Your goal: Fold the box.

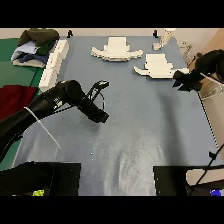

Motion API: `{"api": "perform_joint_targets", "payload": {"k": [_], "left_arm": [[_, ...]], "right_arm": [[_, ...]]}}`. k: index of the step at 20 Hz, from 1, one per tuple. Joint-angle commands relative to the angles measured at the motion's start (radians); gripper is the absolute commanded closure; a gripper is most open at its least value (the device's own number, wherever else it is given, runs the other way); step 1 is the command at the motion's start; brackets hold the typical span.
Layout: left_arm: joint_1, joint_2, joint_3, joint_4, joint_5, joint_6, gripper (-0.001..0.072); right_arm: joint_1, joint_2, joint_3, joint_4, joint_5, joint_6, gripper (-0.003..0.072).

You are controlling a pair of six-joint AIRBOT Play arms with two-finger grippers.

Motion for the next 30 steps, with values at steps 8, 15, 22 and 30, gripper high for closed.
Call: {"api": "perform_joint_targets", "payload": {"k": [8, 15, 22, 30], "left_arm": [[0.0, 0.001, 0.0, 0.0, 0.0, 0.0, 0.0696], [0.0, 0.001, 0.0, 0.0, 0.0, 0.0, 0.0696], [0.0, 0.001, 0.0, 0.0, 0.0, 0.0, 0.0696], [0.0, 0.001, 0.0, 0.0, 0.0, 0.0, 0.0696]], "right_arm": [[-0.195, -0.53, 0.568, 0.373, -0.013, -0.15, 0.0392], [-0.138, -0.625, 0.639, 0.39, 0.006, -0.156, 0.0557], [-0.123, -0.555, 0.633, 0.41, -0.077, -0.163, 0.0684], [-0.056, -0.281, 0.346, 0.403, -0.147, -0.139, 0.0685]]}}
